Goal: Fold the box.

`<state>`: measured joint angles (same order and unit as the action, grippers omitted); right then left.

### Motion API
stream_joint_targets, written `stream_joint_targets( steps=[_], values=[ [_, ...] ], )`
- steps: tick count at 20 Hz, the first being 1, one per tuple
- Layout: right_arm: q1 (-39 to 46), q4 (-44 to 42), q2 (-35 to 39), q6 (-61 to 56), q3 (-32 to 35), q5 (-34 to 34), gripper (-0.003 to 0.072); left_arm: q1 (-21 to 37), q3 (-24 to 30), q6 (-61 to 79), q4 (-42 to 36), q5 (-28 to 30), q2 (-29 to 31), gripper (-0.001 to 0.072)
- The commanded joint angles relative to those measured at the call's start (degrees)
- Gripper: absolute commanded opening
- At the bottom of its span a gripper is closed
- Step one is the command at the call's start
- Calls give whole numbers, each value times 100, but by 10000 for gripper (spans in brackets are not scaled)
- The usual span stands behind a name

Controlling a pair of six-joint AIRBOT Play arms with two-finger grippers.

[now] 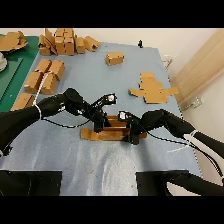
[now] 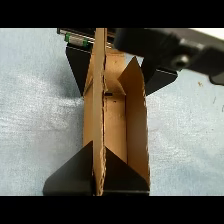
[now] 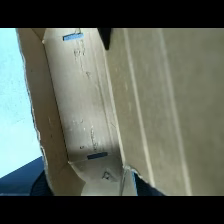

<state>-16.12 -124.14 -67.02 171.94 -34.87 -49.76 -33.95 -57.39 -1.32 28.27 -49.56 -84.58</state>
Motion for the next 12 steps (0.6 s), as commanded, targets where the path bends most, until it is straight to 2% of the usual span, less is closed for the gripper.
stream_joint_targets(
  steps=[1, 4, 6, 12],
  values=[
    [-7, -31, -4, 0, -4, -26, 625, 0, -4, 0, 0, 0, 2, 10],
    [-7, -33, -7, 0, -4, -24, 625, 0, -4, 0, 0, 0, 2, 11],
    [-7, -44, -7, 0, -4, -24, 590, 0, -4, 2, 0, 0, 2, 10],
    [-7, -70, 48, 0, -7, -92, 592, 0, -4, 0, 0, 0, 2, 10]
  ],
)
